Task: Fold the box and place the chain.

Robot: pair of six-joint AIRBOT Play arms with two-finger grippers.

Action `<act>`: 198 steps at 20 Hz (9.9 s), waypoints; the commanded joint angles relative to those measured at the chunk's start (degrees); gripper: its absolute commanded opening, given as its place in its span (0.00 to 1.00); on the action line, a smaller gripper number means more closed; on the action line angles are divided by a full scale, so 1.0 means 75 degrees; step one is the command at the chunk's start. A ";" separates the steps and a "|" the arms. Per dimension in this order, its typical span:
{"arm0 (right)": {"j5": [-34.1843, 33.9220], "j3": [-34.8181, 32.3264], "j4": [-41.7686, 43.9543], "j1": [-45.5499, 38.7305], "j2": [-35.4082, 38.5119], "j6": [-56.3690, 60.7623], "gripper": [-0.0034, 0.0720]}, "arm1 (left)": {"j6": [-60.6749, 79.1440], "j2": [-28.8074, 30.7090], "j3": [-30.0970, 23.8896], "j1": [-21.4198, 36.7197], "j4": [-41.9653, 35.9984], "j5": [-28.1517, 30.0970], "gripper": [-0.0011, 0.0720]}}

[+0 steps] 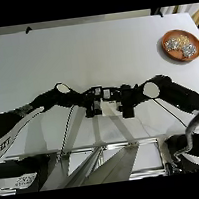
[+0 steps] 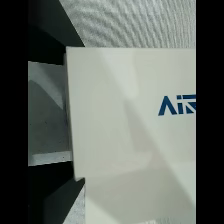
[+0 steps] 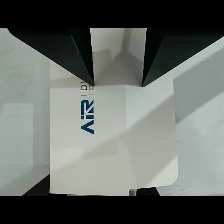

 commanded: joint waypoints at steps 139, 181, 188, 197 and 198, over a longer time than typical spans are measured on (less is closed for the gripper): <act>0.0705 0.0565 -0.0076 0.0192 0.0017 0.0020 0.70 | 0.0003 0.0000 0.0003 0.0000 -0.0003 0.0000 0.30; 0.2273 0.1970 0.0283 -0.0731 -0.0769 0.0221 0.75 | 0.0003 0.0000 0.0003 0.0000 -0.0003 0.0000 0.30; 0.2264 0.1970 0.0283 -0.0737 -0.0860 0.0187 0.72 | 0.0003 0.0000 0.0003 0.0000 -0.0003 0.0003 0.30; 0.2489 0.1970 0.0539 -0.1102 -0.0901 0.0050 0.72 | 0.0003 0.0000 0.0003 0.0000 -0.0003 0.0003 0.30; 0.2471 0.1970 0.0545 -0.1102 -0.0970 0.0020 0.72 | 0.0003 0.0000 0.0003 0.0000 -0.0003 0.0003 0.30</act>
